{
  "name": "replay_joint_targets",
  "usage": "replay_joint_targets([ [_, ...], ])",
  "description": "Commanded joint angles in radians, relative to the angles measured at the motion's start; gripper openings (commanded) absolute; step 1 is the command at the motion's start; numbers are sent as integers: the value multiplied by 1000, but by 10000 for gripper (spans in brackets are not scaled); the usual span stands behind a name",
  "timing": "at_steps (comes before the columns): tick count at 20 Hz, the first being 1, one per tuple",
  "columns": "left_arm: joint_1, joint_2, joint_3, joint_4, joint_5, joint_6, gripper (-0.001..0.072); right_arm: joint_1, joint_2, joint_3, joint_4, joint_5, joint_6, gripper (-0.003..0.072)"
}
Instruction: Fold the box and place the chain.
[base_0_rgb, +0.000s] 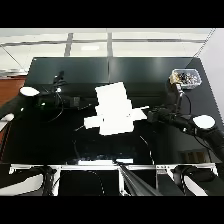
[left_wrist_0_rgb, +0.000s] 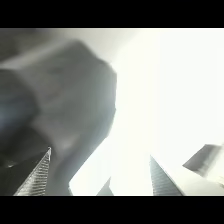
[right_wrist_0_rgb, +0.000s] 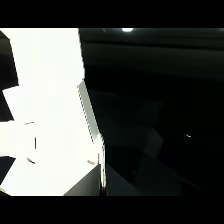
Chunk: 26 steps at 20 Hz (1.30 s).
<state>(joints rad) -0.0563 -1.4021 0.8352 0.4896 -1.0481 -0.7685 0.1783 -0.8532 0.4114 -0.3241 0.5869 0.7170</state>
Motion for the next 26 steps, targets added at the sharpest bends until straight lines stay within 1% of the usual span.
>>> replay_joint_targets([
  [1, -50, -185, 129, -76, -183, 131, 708, 50, 4, -9, 10, -56, 23, 13],
  [3, -90, -257, 190, -111, -246, 253, 708, 50, 5, -9, 10, -48, 23, 13],
  [5, -126, -326, 257, -108, -293, 268, 708, 50, 5, -9, 8, -35, 23, 13],
  [8, -158, -420, 347, -101, -416, 268, 687, 50, 5, -9, 6, -25, 23, 13],
  [9, -163, -447, 378, -78, -458, 267, 661, 50, 5, -9, 6, -23, 23, 13],
  [11, -167, -466, 422, 28, -479, 267, 461, 50, 5, -9, 6, -22, 23, 13],
  [13, -164, -465, 445, 89, -482, 267, 367, 50, 5, -9, 6, -23, 23, 13],
  [14, -162, -465, 452, 95, -483, 267, 350, 50, 5, -9, 6, -23, 23, 13],
  [17, -162, -465, 460, 98, -478, 266, 347, 50, 5, -9, 6, -23, 23, 13],
  [19, -162, -464, 460, 111, -446, 263, 306, 50, 4, -9, 6, -22, 23, 13],
  [20, -162, -462, 460, 121, -413, 263, 265, 50, 5, -9, 6, -23, 23, 13],
  [21, -162, -462, 462, 129, -391, 264, 161, 50, 4, -9, 6, -23, 23, 14],
  [22, -162, -462, 467, 132, -386, 266, 85, 50, 4, -9, 6, -23, 24, 14],
  [23, -163, -462, 472, 131, -393, 272, 30, 50, 5, -9, 6, -22, 24, 14],
  [24, -163, -462, 476, 131, -404, 271, 30, 50, 5, -9, 6, -22, 24, 17],
  [25, -163, -460, 479, 130, -422, 270, 29, 50, 5, -9, 7, -22, 25, 153],
  [26, -162, -456, 479, 132, -433, 267, 29, 50, 5, -9, 5, -21, 33, 448],
])
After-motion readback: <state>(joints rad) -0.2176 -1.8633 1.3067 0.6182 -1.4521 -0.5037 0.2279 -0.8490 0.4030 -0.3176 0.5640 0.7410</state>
